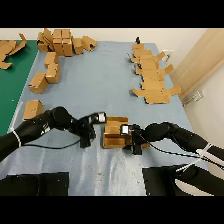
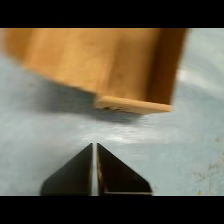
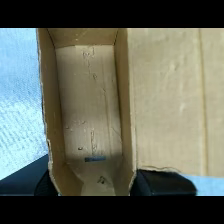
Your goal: Fold the box.
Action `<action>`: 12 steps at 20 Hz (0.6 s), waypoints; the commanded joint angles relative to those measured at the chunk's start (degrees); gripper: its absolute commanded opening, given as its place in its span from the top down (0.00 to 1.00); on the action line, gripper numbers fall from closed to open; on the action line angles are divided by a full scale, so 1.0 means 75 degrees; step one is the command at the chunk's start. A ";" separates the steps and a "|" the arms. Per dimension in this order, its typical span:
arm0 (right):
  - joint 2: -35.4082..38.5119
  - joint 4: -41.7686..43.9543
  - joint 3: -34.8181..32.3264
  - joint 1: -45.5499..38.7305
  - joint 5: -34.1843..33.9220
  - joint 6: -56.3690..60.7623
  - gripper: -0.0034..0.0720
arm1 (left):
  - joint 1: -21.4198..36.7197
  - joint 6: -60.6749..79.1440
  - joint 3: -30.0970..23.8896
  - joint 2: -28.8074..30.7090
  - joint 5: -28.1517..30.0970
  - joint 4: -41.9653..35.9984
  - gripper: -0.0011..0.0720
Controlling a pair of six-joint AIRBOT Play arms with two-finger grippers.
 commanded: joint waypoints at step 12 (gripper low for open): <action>0.0003 0.0003 -0.0003 0.0000 -0.0009 0.0000 0.26 | -0.0871 0.1224 -0.0329 -0.0216 0.0938 -0.1075 0.03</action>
